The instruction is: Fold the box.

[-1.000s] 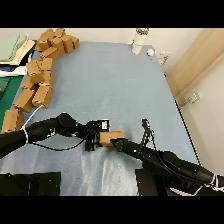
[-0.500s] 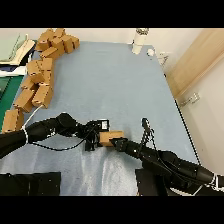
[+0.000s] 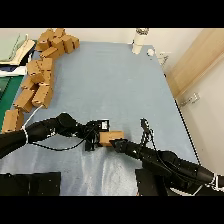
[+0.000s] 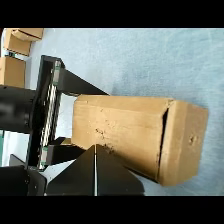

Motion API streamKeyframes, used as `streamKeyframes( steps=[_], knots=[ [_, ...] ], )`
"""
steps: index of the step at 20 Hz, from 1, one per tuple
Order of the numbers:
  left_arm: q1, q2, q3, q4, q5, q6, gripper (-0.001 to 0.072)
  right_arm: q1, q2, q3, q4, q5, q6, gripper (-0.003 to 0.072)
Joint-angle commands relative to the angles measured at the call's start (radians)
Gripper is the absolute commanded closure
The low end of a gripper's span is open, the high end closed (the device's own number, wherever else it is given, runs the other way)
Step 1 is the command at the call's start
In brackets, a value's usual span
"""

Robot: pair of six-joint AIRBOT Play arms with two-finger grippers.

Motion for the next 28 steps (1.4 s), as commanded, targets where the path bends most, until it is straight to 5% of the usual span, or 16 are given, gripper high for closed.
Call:
streamKeyframes(
  steps=[1, 8, 11, 14, 19, 24, 28],
  knots=[
    [0.0, 0.0, 0.0, 0.0, 0.0, 0.0, 0.026, 0.0, -0.001, 0.0, 0.0, -0.018, 0.0, 0.068],
    [0.0, 0.0, 0.0, 0.0, 0.0, 0.0, 0.026, 0.0, 0.0, 0.002, -0.002, -0.024, -0.006, 0.068],
    [0.0, 0.0, 0.0, 0.0, 0.0, 0.0, 0.026, 0.0, 0.048, 0.047, -0.116, -0.032, -0.023, 0.0681],
    [0.0, 0.0, 0.0, 0.0, 0.0, 0.0, 0.026, -0.069, 0.124, 0.128, -0.294, -0.257, -0.021, 0.0681],
    [0.0, 0.0, 0.0, 0.0, 0.0, 0.0, 0.026, -0.392, 0.106, 0.339, -0.525, -0.707, 0.022, 0.0681],
    [0.0, 0.0, 0.0, 0.0, 0.0, 0.0, 0.026, -0.674, -0.139, 0.551, -0.532, -0.909, -0.082, 0.068],
    [0.0, 0.0, 0.0, -0.004, 0.0, 0.0, 0.026, -0.724, -0.389, 0.687, -0.518, -1.089, -0.095, 0.068]
  ],
)
